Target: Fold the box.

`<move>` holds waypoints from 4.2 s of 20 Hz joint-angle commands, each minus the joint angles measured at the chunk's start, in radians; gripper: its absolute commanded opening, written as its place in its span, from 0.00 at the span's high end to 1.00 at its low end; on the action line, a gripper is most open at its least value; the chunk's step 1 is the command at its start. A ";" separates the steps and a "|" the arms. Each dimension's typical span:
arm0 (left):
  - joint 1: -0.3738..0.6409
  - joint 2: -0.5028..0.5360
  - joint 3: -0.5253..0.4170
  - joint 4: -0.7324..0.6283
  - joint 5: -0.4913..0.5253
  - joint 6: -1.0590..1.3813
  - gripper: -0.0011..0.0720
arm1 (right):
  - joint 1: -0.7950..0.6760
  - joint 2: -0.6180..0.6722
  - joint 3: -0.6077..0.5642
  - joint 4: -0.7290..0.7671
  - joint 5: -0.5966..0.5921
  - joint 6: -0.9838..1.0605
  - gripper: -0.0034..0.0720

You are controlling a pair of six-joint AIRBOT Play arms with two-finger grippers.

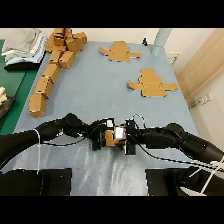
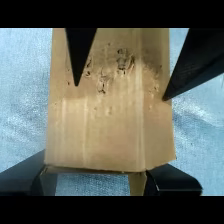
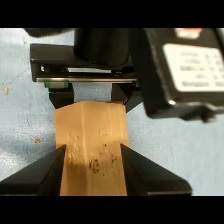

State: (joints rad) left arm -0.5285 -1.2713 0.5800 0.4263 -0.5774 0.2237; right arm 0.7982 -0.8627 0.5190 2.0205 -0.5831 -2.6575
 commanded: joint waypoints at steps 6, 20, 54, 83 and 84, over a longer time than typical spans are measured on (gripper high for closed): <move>-0.001 0.000 0.001 0.000 0.000 0.000 0.45 | 0.040 -0.021 0.001 -0.052 0.043 -0.074 0.28; -0.001 0.000 0.001 0.000 0.000 0.000 0.45 | 0.082 -0.058 0.001 -0.166 0.111 -0.032 0.30; -0.001 0.000 0.001 0.000 0.000 0.000 0.45 | 0.089 0.020 0.001 -0.184 0.067 -0.002 0.74; -0.001 0.000 0.001 0.000 0.000 0.000 0.45 | 0.099 -0.041 -0.001 -0.159 0.095 -0.002 0.34; -0.001 0.000 0.001 0.000 0.000 0.000 0.45 | 0.099 -0.040 -0.001 -0.168 0.101 -0.002 0.35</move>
State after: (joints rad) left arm -0.5285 -1.2713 0.5800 0.4267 -0.5770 0.2237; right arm 0.8974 -0.8974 0.5175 1.8648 -0.5003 -2.6595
